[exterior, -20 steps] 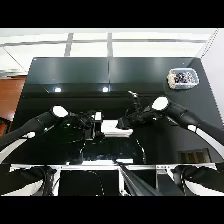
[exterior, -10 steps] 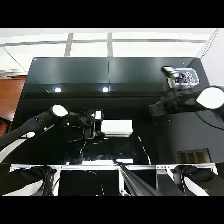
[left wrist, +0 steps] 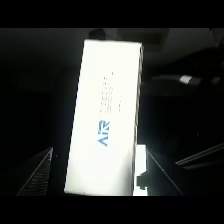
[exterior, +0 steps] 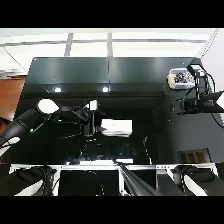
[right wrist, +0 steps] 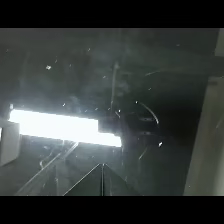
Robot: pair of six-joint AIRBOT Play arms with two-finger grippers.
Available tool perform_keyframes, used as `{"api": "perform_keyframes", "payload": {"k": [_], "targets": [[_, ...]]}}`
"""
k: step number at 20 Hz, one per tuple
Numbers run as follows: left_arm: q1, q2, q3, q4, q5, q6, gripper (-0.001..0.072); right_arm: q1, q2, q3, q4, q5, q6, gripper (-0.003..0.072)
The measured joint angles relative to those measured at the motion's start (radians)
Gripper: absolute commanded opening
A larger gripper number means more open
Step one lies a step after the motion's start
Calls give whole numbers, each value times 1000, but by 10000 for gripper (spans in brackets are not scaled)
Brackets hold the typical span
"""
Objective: Fold the box and place the chain.
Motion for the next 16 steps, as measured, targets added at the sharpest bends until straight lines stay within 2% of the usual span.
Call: {"api": "perform_keyframes", "payload": {"k": [3, 9, 16], "targets": [[-47, -50, 69, -6, -6, -84, 713, -3, 2, 0, 3, -16, 11, 14], [-187, -246, 226, 82, 55, -264, 713, -5, 2, 0, 15, -26, 15, 14], [-244, -340, 290, 119, 80, -343, 712, -5, 2, 0, 30, -44, 5, 14]]}}
